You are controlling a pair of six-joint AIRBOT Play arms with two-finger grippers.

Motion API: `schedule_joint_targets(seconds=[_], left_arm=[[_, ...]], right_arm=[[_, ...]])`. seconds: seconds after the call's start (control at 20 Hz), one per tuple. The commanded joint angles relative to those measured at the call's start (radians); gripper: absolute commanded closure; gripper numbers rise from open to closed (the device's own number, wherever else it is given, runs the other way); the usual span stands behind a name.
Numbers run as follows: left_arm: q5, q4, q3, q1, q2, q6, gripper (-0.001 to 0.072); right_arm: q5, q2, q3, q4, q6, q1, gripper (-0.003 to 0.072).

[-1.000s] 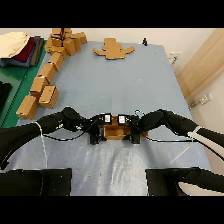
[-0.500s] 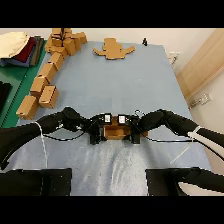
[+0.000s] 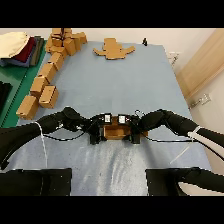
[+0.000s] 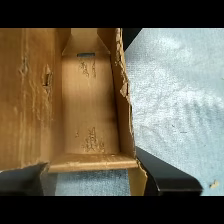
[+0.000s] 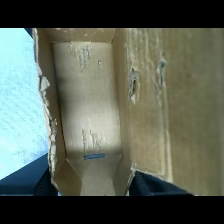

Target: Fold the box.

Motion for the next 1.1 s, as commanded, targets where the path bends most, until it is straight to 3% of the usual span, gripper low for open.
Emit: schedule_joint_targets(seconds=[0.0, 0.05, 0.1, 0.15, 0.35, 0.6, 0.75, 0.85, 1.05], left_arm=[[0.001, 0.000, 0.000, 0.000, 0.000, 0.000, 0.0357], [0.001, 0.000, 0.000, 0.000, 0.000, 0.000, 0.0357], [0.000, 0.000, 0.000, 0.000, 0.000, 0.000, 0.0357], [0.000, 0.000, 0.000, 0.000, 0.000, 0.000, 0.0357], [0.000, 0.000, 0.000, 0.000, 0.000, 0.000, 0.0357], [0.000, 0.000, 0.000, 0.000, 0.000, 0.000, 0.0357], [0.000, 0.000, 0.000, 0.000, 0.000, 0.000, 0.0357], [0.000, 0.000, 0.000, 0.000, 0.000, 0.000, 0.0357], [0.000, 0.000, 0.000, 0.000, 0.000, 0.000, 0.0357]], right_arm=[[-0.016, 0.000, 0.002, 0.053, 0.001, 0.006, 0.0170], [-0.029, 0.002, 0.005, 0.053, 0.001, 0.006, 0.0161], [-0.045, 0.008, 0.006, 0.042, 0.003, 0.004, -0.0003], [-0.077, 0.019, 0.006, 0.023, 0.004, 0.003, -0.0034], [-0.096, 0.114, 0.008, -0.056, 0.140, -0.021, -0.0034], [-0.300, 0.307, 0.008, -0.111, 0.328, -0.072, -0.0033], [-0.322, 0.435, 0.008, -0.070, 0.485, -0.072, -0.0028], [-0.322, 0.497, 0.008, 0.033, 0.672, -0.072, -0.0018], [-0.314, 0.529, 0.008, 0.180, 0.971, -0.048, -0.0018]])
